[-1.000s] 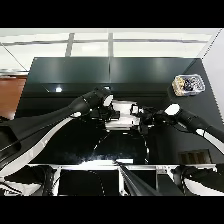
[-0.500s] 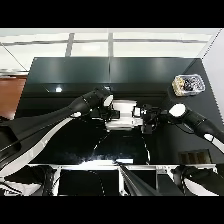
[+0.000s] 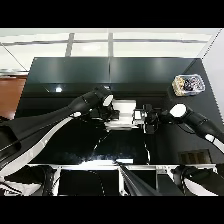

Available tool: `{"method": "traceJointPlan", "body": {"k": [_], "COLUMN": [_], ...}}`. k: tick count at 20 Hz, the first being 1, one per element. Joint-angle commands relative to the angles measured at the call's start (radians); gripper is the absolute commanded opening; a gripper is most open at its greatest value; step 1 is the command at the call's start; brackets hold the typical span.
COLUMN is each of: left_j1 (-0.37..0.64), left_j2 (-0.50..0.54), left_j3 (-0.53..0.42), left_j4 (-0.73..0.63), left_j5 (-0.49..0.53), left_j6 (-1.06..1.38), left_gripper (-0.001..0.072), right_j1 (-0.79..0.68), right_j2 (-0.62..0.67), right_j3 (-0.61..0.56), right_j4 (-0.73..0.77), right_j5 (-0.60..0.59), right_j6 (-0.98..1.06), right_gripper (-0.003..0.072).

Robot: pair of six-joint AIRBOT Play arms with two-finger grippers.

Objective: Fold the box and place the chain.

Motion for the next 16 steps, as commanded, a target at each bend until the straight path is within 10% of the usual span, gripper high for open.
{"method": "traceJointPlan", "body": {"k": [1,11,13,15,16], "left_j1": [0.001,0.009,0.014,0.016,0.016], "left_j2": [0.001,0.001,0.001,0.001,0.001], "left_j3": [0.001,0.001,0.001,0.000,0.000], "left_j4": [-0.003,-0.008,-0.011,-0.011,-0.011], "left_j5": [0.001,0.000,0.000,0.000,0.000], "left_j6": [0.000,0.000,0.000,-0.001,-0.001], "left_gripper": [0.0032,0.0032,0.0032,0.0032,0.0032], "right_j1": [0.001,0.019,0.019,0.019,0.019], "right_j2": [-0.022,-0.099,-0.099,-0.099,-0.099], "right_j3": [0.001,0.001,0.001,0.001,0.001], "right_j4": [0.113,0.303,0.301,0.296,0.300], "right_j5": [0.004,-0.006,-0.007,-0.007,-0.008], "right_j6": [-0.006,0.047,0.079,0.118,0.129], "right_gripper": [0.0157,0.0133,0.0344,0.0272,0.0420]}}
